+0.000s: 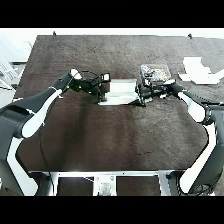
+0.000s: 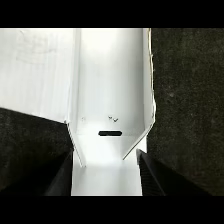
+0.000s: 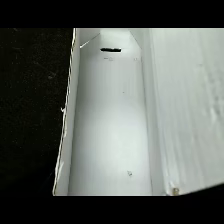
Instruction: Fold the box and place the chain.
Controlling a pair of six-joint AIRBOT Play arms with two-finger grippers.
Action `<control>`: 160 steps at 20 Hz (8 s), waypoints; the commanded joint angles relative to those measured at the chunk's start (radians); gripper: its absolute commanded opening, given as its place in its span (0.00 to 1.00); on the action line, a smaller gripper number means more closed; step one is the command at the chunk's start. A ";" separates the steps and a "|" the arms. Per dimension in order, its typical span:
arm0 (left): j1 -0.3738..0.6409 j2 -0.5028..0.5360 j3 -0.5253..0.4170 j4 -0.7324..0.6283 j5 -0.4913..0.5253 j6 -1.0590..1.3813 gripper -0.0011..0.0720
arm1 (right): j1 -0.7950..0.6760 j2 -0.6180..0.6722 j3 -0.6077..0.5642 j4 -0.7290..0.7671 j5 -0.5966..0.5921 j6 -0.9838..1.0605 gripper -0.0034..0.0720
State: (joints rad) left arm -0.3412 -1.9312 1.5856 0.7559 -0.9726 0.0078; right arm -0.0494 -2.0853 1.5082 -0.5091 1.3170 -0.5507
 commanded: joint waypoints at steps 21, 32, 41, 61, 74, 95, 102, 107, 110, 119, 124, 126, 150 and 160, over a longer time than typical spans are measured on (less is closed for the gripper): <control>-0.051 -0.021 0.000 -0.152 0.090 0.106 0.68 | 0.000 0.000 -0.001 0.000 0.000 0.000 0.70; -0.048 -0.020 0.000 -0.138 0.092 0.105 0.81 | 0.000 0.000 -0.001 0.000 0.000 0.000 0.70; 0.103 0.020 0.005 -0.236 -0.269 0.116 0.04 | 0.000 0.000 -0.001 0.000 0.000 0.000 0.70; 0.261 0.375 -0.451 -0.209 0.110 -0.980 0.04 | -0.002 0.000 -0.002 0.000 0.000 0.000 0.70; 0.212 0.195 -0.389 -0.202 0.100 -1.096 0.04 | -0.003 0.000 -0.002 0.000 0.000 0.000 0.70; 0.042 0.050 -0.080 -0.082 -0.034 -1.283 0.38 | -0.002 0.000 -0.002 0.000 0.000 0.000 0.70; 0.040 0.072 -0.052 -0.083 -0.044 -1.284 0.43 | -0.002 0.000 -0.002 0.000 0.000 0.000 0.70; 0.018 0.072 -0.049 -0.082 -0.015 -1.291 0.43 | -0.002 0.000 -0.002 0.000 0.000 0.000 0.70; 0.000 0.072 -0.049 -0.080 0.003 -1.316 0.43 | -0.002 0.000 -0.002 0.000 0.000 0.000 0.70; -0.060 0.071 -0.002 0.076 0.030 -1.527 0.43 | -0.002 0.000 -0.002 0.000 0.000 0.000 0.70; -0.080 0.071 0.003 0.095 0.058 -1.598 0.43 | -0.002 0.000 -0.002 0.000 0.000 0.000 0.70; -0.089 0.071 0.003 0.106 0.066 -1.614 0.43 | -0.002 0.000 -0.002 0.000 0.000 0.000 0.70; -0.141 0.061 0.080 0.312 0.012 -1.790 0.59 | -0.002 0.000 -0.002 0.000 0.000 0.000 0.70; -0.162 0.021 0.132 0.344 -0.011 -1.827 0.59 | -0.002 0.000 -0.002 0.000 0.000 0.000 0.70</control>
State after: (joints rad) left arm -0.4957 -1.8946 1.6947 1.0866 -0.9707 -1.8034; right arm -0.0513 -2.0853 1.5066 -0.5091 1.3170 -0.5507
